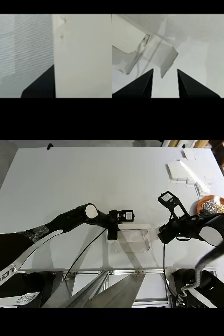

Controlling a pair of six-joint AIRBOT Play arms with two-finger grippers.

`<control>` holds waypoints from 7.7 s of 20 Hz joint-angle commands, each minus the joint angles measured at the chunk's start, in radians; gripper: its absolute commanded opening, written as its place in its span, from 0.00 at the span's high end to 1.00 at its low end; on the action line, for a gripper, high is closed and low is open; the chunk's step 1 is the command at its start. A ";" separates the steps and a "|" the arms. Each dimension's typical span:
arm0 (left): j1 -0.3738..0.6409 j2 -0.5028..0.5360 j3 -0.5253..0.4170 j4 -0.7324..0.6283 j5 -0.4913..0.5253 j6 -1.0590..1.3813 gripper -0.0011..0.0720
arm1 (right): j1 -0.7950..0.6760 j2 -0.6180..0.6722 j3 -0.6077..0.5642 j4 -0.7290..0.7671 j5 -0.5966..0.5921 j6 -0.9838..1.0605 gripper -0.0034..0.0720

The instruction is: Fold the box and place the chain.

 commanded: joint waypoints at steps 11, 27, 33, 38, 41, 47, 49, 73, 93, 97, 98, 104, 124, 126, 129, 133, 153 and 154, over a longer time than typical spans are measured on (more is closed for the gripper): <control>0.000 0.001 0.000 0.001 -0.002 0.000 0.97 | 0.001 0.000 0.000 0.077 0.022 -0.157 0.69; -0.001 0.001 0.000 0.000 -0.002 0.000 0.97 | 0.018 0.022 -0.234 0.359 -0.031 -0.914 0.93; -0.001 0.001 0.000 0.000 -0.002 0.000 0.97 | 0.159 0.151 -0.385 0.281 -0.331 -0.931 0.15; -0.001 0.001 0.000 0.000 -0.002 0.000 0.97 | 0.194 0.162 -0.499 0.278 -0.411 -0.931 0.05; -0.001 0.001 0.000 0.000 -0.002 0.000 0.97 | 0.194 0.153 -0.505 0.253 -0.501 -0.931 0.05; -0.001 0.001 0.000 0.000 -0.002 0.000 0.97 | 0.095 0.143 -0.459 0.238 -0.547 -0.931 0.05; -0.001 0.001 0.000 0.000 -0.002 0.000 0.97 | 0.058 0.142 -0.434 0.266 -0.547 -0.931 0.08; -0.001 0.001 0.000 0.000 -0.002 0.000 0.97 | -0.307 -0.202 -0.378 0.870 -0.380 -1.732 0.08; -0.001 0.001 0.000 0.000 -0.002 0.000 0.97 | -0.362 -0.360 -0.378 0.968 -0.381 -1.847 0.42; -0.001 0.001 0.000 0.000 -0.002 0.000 0.97 | -0.362 -0.360 -0.378 0.964 -0.380 -1.847 0.43; -0.001 0.001 0.000 0.000 -0.002 0.000 0.97 | -0.362 -0.360 -0.378 0.959 -0.380 -1.847 0.43; -0.001 0.001 0.000 0.000 -0.002 0.000 0.97 | -0.290 -0.360 -0.378 0.873 -0.398 -1.847 0.53; -0.001 0.001 0.000 0.000 -0.002 0.000 0.97 | -0.281 -0.357 -0.378 0.885 -0.425 -1.831 0.53; -0.001 0.001 0.000 0.000 -0.002 0.000 0.97 | -0.280 -0.357 -0.378 0.885 -0.425 -1.832 0.53; -0.001 0.001 0.000 0.000 -0.002 0.000 0.97 | -0.281 -0.357 -0.378 0.885 -0.425 -1.832 0.53; -0.001 0.001 0.000 0.000 -0.002 0.000 0.97 | -0.281 -0.357 -0.378 0.885 -0.425 -1.832 0.53; -0.098 0.281 0.000 0.383 -0.316 -0.473 0.98 | -0.280 -0.357 -0.378 0.885 -0.425 -1.832 0.53; -0.142 0.274 0.000 0.383 -0.274 -0.479 0.98 | -0.281 -0.357 -0.378 0.885 -0.425 -1.832 0.53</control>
